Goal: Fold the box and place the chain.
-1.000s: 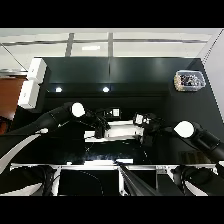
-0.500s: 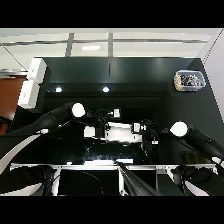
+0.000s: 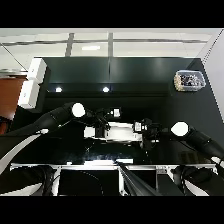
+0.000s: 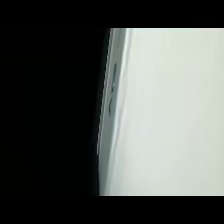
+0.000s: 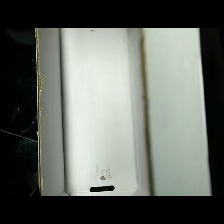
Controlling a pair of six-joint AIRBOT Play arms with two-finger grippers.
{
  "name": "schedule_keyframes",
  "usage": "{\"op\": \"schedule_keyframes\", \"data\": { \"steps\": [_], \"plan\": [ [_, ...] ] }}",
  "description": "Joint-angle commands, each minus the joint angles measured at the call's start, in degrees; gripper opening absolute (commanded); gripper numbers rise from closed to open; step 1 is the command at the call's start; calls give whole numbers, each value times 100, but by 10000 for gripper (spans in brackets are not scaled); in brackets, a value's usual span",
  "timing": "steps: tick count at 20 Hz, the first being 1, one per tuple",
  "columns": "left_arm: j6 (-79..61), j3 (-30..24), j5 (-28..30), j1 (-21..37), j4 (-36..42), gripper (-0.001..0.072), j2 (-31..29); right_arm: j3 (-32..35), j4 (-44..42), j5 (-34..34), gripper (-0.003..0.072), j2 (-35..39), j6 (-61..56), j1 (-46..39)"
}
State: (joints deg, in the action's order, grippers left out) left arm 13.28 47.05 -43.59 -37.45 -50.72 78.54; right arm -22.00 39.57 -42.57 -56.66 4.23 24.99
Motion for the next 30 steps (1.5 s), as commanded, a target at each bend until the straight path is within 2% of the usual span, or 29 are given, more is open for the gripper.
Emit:
{"op": "schedule_keyframes", "data": {
  "steps": [1,12,23,25,26,27,29,30],
  "plan": [
    [-2,2,-17,0,0,24,2,46,-190,24,702,-4,208,-87],
    [0,2,-35,0,2,24,2,144,-385,442,701,-433,678,-94],
    [0,2,-28,0,2,24,2,142,-411,422,699,-529,715,-195],
    [0,2,-26,0,11,26,2,142,-411,422,542,-529,715,-195],
    [2,4,-28,2,15,29,0,142,-415,422,537,-529,715,-195],
    [4,4,-31,2,13,112,0,142,-422,422,537,-529,715,-195],
    [72,4,-37,2,0,502,-24,142,-422,424,536,-529,715,-195],
    [229,4,-52,4,-50,589,-76,142,-422,424,537,-529,715,-195]
  ]
}}
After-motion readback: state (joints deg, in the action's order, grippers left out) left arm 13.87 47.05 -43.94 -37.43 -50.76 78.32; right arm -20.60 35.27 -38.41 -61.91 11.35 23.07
